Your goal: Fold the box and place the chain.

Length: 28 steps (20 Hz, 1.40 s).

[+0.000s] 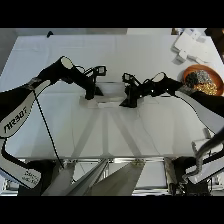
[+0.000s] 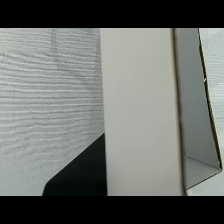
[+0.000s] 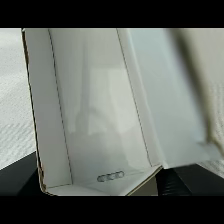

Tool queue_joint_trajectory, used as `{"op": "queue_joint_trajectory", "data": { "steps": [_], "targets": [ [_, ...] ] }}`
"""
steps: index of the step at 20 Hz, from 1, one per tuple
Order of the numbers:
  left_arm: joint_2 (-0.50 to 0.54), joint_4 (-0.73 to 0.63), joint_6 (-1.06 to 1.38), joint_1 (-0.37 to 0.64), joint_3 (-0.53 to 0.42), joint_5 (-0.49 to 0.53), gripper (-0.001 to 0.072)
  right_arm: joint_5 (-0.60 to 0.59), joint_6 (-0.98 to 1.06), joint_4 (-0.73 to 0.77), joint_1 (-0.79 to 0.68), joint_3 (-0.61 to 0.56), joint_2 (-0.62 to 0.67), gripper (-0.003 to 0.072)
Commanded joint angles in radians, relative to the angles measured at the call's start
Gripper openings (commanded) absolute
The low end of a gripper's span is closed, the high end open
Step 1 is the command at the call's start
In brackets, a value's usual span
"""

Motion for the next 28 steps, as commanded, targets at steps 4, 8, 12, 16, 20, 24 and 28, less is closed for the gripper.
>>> {"op": "queue_joint_trajectory", "data": {
  "steps": [4, 8, 12, 16, 20, 24, 28],
  "targets": [
    [0.0, -0.017, 0.0, 0.009, 0.0, 0.0, 0.0049, 0.0, 0.0, 0.0, 0.0, -0.001, -0.001, 0.0556],
    [0.0, -0.017, -0.005, 0.009, 0.0, 0.0, 0.0458, 0.0, 0.0, 0.0, 0.0, -0.001, -0.001, 0.0556],
    [0.004, -0.012, -0.008, 0.015, 0.0, -0.008, 0.0634, 0.0, 0.0, 0.0, 0.0, -0.001, -0.001, 0.0556],
    [0.042, 0.037, -0.029, 0.044, 0.0, -0.042, 0.0634, 0.0, 0.0, 0.001, 0.0, -0.001, -0.001, 0.0556],
    [0.094, 0.04, -0.145, 0.116, 0.0, -0.092, 0.0634, 0.0, 0.0, 0.0, 0.0, -0.001, -0.001, 0.0556],
    [0.194, 0.039, -0.236, 0.165, -0.004, -0.109, 0.0625, 0.0, 0.0, 0.001, 0.0, -0.001, -0.001, 0.0556],
    [0.319, 0.044, -0.293, 0.159, -0.083, -0.146, 0.0094, 0.0, 0.0, 0.001, 0.0, -0.001, -0.001, 0.0556]
  ]
}}
